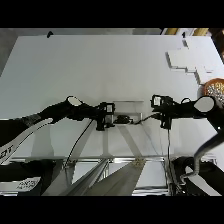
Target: Fold the box and place the chain.
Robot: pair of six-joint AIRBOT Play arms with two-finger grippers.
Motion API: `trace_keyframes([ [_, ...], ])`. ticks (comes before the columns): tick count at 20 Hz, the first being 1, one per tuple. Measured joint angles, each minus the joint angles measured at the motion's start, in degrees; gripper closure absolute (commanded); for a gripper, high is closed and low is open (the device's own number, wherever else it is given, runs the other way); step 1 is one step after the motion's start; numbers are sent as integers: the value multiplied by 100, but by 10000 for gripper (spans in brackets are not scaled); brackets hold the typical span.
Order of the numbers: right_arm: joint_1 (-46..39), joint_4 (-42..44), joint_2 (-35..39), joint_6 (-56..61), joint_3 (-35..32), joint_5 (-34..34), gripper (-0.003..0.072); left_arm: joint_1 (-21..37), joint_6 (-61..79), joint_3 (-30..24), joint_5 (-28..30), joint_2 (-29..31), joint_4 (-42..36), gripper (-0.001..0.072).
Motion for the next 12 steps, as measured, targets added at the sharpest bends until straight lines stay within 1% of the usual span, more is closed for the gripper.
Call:
trace_keyframes([
  [3,278,-28,-363,-306,-66,35,446,0,0,0,0,0,-2,700],
  [7,529,-15,-817,-529,-131,-341,447,0,-2,0,0,0,0,700],
  [10,588,216,-988,-772,-146,-540,453,0,-2,0,0,0,0,700],
  [11,599,332,-1023,-872,-149,-581,466,0,-2,0,0,0,-2,700],
  [12,605,424,-1058,-949,-149,-625,518,0,-2,0,0,0,0,700],
])
